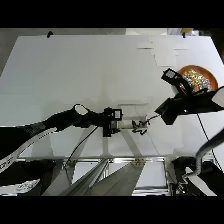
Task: Fold the box and place the chain.
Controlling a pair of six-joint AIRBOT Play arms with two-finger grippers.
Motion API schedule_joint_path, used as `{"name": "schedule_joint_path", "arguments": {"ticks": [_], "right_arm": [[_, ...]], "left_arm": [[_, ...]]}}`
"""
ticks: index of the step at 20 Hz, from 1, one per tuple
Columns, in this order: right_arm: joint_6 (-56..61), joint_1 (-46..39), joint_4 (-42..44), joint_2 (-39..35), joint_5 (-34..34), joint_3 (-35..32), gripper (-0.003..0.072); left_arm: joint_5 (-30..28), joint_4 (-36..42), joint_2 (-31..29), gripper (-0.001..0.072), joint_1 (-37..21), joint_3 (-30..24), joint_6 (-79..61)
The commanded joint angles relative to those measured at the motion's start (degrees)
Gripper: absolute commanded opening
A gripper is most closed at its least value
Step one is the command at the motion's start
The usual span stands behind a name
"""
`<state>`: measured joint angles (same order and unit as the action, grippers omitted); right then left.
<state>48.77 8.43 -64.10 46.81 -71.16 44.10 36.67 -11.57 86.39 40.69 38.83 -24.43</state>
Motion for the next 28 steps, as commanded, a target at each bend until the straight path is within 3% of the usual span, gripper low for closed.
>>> {"name": "schedule_joint_path", "arguments": {"ticks": [1,5,7,11,18,22,26,28], "right_arm": [[-0.81,-0.92,-6.29,-4.44,-1.38,-3.10,0.0081],[-0.74,-0.92,-3.56,-4.39,8.50,-15.30,0.0114],[0.70,-0.92,-2.84,-4.17,15.02,-19.08,0.0282],[-1.66,1.42,-3.08,-1.01,21.11,-20.24,0.0254],[-13.44,6.86,-3.15,8.35,24.83,-20.24,0.0228],[-31.30,6.78,-4.02,9.40,25.20,-20.24,0.0229],[-48.85,0.09,0.70,9.64,21.00,-20.24,0.0233],[-57.94,-3.87,5.84,10.10,17.79,-20.24,0.0272]], "left_arm": [[-0.02,0.00,0.00,0.0207,0.02,0.04,-0.02],[0.00,0.00,0.02,0.0207,0.02,0.04,-0.02],[-0.02,0.00,0.02,0.0207,0.02,0.04,-0.02],[-0.02,0.00,0.00,0.0207,0.02,0.04,-0.02],[0.00,0.00,0.02,0.0207,0.02,0.04,-0.02],[-0.02,0.00,0.02,0.0207,0.04,0.04,-0.02],[0.00,0.00,0.02,0.0207,0.02,0.04,-0.02],[-0.02,0.00,0.02,0.0207,0.04,0.04,0.00]]}}
